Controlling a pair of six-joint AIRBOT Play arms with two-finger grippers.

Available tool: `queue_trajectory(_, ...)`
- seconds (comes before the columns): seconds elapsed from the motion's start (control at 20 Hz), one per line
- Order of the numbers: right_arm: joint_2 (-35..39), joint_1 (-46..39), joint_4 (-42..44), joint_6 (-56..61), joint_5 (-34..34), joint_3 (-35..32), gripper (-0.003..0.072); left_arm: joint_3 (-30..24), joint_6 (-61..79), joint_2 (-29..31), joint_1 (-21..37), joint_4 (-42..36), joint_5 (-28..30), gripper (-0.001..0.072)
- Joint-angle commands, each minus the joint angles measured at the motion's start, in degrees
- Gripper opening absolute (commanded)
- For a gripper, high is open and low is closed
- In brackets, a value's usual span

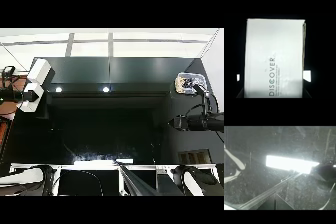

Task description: Fold the box and place the chain.

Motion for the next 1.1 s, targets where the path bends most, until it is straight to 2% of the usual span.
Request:
queue_trajectory(0.0, 0.0, 0.0, 0.0, -0.1, -1.2, 0.0, 0.0005, 6.9, 0.9, -5.9, 1.1, -0.1, 0.4, 0.0351)
queue_trajectory(0.25, 0.0, 0.0, 0.0, 0.0, -3.7, 0.0, 0.0005, 13.9, 0.9, -12.8, 0.9, -0.2, -0.8, 0.0351)
queue_trajectory(0.4, 0.0, 0.0, 0.0, 0.0, -4.5, 0.0, 0.0005, 15.3, 1.0, -14.4, 0.9, -1.0, 0.0, 0.0352)
queue_trajectory(0.55, 0.0, 0.0, 0.0, 0.0, -5.2, 0.0, 0.0006, 15.6, 1.0, -14.5, 0.8, -1.0, 3.4, 0.0362)
queue_trajectory(0.6, 0.0, 0.0, 0.0, 0.0, -5.2, 0.0, 0.0005, 15.7, 1.0, -14.5, 0.5, -1.0, 3.9, 0.0458)
queue_trajectory(0.65, 0.0, 0.0, 0.0, 0.0, -5.2, 0.0, 0.0006, 16.0, 0.9, -14.5, 0.1, -0.9, 4.0, 0.0720)
queue_trajectory(0.85, 0.0, 0.0, 0.5, 0.0, -4.8, 0.0, 0.0008, 18.7, 0.7, -11.7, -1.0, -0.6, 0.5, 0.0715)
queue_trajectory(1.05, 0.0, 3.6, 0.4, -0.1, -6.2, 0.0, 0.0007, 21.5, -5.4, -5.7, -1.7, -0.8, -7.9, 0.0706)
